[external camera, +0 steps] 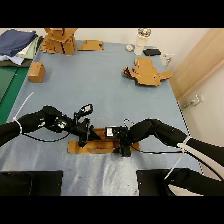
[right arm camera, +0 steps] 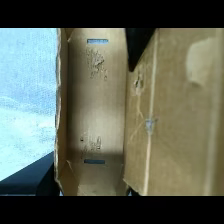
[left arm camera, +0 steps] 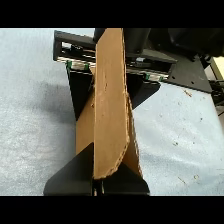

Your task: Fold the box.

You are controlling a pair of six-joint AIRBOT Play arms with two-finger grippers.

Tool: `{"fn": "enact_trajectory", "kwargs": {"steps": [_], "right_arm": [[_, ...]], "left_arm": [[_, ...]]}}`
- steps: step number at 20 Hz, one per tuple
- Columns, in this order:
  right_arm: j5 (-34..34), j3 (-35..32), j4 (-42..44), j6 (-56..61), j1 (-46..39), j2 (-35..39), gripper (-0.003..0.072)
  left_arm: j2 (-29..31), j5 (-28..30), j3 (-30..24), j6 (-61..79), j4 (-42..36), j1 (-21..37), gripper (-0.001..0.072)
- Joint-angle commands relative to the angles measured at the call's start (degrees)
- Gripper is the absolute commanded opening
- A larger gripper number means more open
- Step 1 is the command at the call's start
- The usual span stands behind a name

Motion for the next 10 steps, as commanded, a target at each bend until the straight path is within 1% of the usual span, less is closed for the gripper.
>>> {"fn": "enact_trajectory", "kwargs": {"steps": [1,3,4,5,6,7,8,10], "right_arm": [[0.0,0.0,0.0,0.0,0.0,0.0,0.0449],[0.0,0.0,0.0,0.0,0.0,0.0,0.0449],[0.0,0.0,0.0,0.0,0.0,0.0,0.0449],[0.0,0.0,0.0,0.0,0.0,0.0,0.0449],[0.0,0.0,0.0,0.0,0.0,0.0,0.0449],[0.0,0.0,0.0,0.0,0.0,0.0,0.0449],[0.0,0.0,0.0,0.0,0.1,0.0,0.0449],[0.0,0.0,0.0,0.0,0.0,0.0,0.0449]], "left_arm": [[0.0,0.2,0.0,0.0,0.0,0.0,0.0013],[0.0,0.7,0.0,-1.5,0.1,0.0,0.0015],[0.0,1.2,0.0,-3.5,0.1,0.0,0.0028],[0.0,2.0,0.0,-5.0,0.1,0.0,0.0278],[0.0,2.9,0.0,-7.3,0.1,0.0,0.0470],[0.1,3.0,0.0,-9.4,0.4,0.1,0.0490],[0.4,2.8,0.0,-11.4,1.0,0.4,0.0490],[2.4,2.5,0.0,-18.8,5.6,1.8,0.0491]]}}
